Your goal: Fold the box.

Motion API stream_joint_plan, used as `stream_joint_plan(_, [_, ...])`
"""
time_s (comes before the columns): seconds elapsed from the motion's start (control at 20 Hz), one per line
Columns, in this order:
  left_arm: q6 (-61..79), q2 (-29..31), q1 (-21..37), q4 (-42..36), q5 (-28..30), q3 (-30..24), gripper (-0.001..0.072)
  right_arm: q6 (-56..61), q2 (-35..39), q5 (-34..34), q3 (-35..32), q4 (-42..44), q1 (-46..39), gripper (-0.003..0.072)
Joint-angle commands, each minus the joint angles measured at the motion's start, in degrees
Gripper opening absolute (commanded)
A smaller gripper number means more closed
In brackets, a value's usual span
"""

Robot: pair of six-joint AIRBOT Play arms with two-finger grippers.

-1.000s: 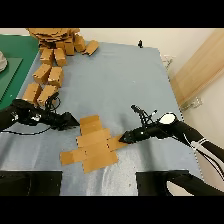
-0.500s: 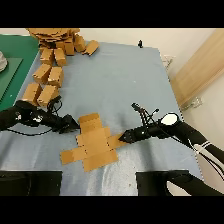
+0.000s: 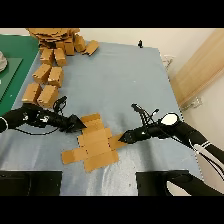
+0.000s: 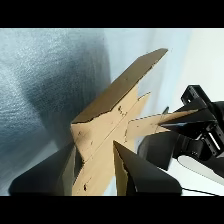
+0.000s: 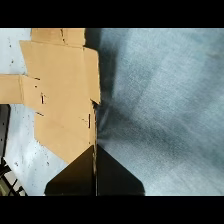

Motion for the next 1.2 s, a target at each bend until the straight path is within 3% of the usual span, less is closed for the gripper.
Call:
stream_joint_plan(0.0, [1.5, -0.3, -0.3, -0.6, 0.1, 0.0, 0.0365, 0.0, 0.0, 0.2, 0.0, 0.0, 0.1, 0.0003])
stream_joint_plan(0.45, [13.1, -0.3, -1.0, -0.9, -15.2, -0.9, 0.0365, 0.0, 0.0, -0.6, 0.0, -0.1, 0.1, 0.0003])
stream_joint_plan(0.6, [16.2, -0.3, -1.0, -2.5, -15.6, -0.9, 0.0364, 0.0, 0.0, -0.7, 0.0, -0.1, 0.1, 0.0003])
stream_joint_plan(0.8, [22.2, -0.3, -1.0, -10.1, -12.5, -0.9, 0.0363, 0.0, 0.0, -1.0, 0.0, -0.1, 0.1, 0.0004])
stream_joint_plan(0.95, [22.7, -0.7, -1.0, -9.8, -9.9, -0.8, 0.0363, 0.0, 0.0, -1.0, 0.0, -0.1, 0.1, 0.0003])
stream_joint_plan(1.15, [22.6, -4.8, -1.0, -9.9, -10.5, -0.8, 0.0363, 0.0, 0.0, -1.0, 0.0, -0.1, 0.1, 0.0003])
